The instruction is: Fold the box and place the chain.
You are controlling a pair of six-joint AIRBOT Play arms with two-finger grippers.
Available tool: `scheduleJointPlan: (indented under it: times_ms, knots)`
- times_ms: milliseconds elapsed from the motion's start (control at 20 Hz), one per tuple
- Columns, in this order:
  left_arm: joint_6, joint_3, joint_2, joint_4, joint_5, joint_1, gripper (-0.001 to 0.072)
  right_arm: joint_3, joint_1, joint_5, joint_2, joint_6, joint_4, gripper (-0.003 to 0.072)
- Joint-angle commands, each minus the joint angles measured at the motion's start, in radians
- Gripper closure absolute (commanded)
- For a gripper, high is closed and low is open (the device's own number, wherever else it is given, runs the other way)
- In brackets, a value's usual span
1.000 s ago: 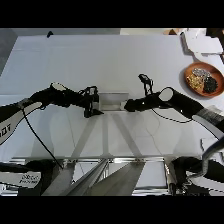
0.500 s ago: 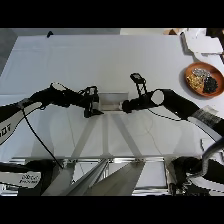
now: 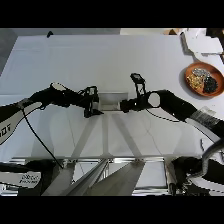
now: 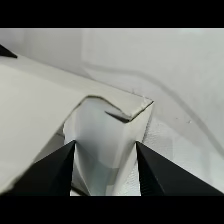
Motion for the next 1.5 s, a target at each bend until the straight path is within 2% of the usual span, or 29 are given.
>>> scheduleJointPlan:
  times_ms: [0, 100, 200, 450, 750, 950, 1200, 1450]
  knots:
    - [0.0, 0.0, 0.0, 0.0, 0.0, 0.0, 0.0434, 0.001, 0.005, -0.016, 0.0, 0.223, -0.196, 0.0271]
    - [0.0, 0.0, 0.0, 0.0, 0.0, 0.0, 0.0434, 0.001, 0.005, -0.001, 0.0, 0.324, -0.299, 0.0271]
    - [0.0, 0.0, 0.0, 0.001, 0.0, 0.0, 0.0434, 0.001, 0.005, 0.014, -0.001, 0.361, -0.341, 0.0271]
    - [0.0, 0.0, 0.0, 0.0, 0.0, 0.0, 0.0434, 0.01, 0.013, 0.033, -0.001, 0.361, -0.344, 0.0271]
    - [0.0, 0.0, 0.0, 0.0, 0.0, 0.0, 0.0434, 0.073, 0.055, 0.101, -0.005, 0.38, -0.361, 0.0271]
    - [0.0, 0.0, 0.0, 0.001, 0.0, 0.0, 0.0434, 0.123, 0.072, 0.209, -0.065, 0.526, -0.441, 0.0271]
    - [0.0, 0.0, 0.0, 0.0, 0.0, 0.0, 0.0434, 0.188, 0.124, 0.206, -0.127, 0.588, -0.506, 0.0272]
    - [0.0, 0.0, 0.0, 0.0, 0.0, 0.0, 0.0434, 0.211, 0.157, 0.226, -0.193, 0.649, -0.509, 0.0279]
